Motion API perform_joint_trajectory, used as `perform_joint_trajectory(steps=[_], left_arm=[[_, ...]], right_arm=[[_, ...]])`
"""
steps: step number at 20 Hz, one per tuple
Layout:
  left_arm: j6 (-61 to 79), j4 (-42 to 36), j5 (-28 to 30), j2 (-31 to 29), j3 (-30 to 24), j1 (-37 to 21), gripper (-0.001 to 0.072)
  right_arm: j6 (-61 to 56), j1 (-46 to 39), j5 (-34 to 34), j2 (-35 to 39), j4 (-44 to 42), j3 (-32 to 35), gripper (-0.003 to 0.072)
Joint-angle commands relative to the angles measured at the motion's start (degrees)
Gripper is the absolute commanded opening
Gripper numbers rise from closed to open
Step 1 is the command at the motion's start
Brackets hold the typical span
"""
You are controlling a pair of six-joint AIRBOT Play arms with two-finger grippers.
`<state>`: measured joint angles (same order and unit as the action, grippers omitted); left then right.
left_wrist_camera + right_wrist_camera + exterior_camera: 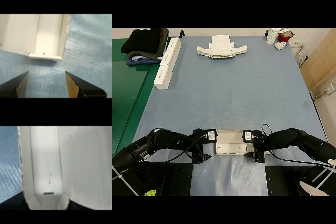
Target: Fold the box.
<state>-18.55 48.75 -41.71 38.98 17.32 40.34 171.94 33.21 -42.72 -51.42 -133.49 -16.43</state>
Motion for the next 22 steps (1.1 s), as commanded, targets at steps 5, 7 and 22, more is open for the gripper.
perform_joint_trajectory(steps=[5,7,22], left_arm=[[20.28,-14.97,8.28,6.54,-3.04,-0.68,0.0697],[24.61,-19.08,8.28,7.34,-3.04,-0.68,0.0696],[31.17,-24.96,8.39,13.03,-3.04,-0.66,0.0696]], right_arm=[[0.00,0.02,0.00,0.04,0.00,-0.04,0.0513],[0.00,0.02,0.00,0.04,0.00,-0.04,0.0513],[0.00,0.02,0.00,0.04,0.00,-0.04,0.0513]])
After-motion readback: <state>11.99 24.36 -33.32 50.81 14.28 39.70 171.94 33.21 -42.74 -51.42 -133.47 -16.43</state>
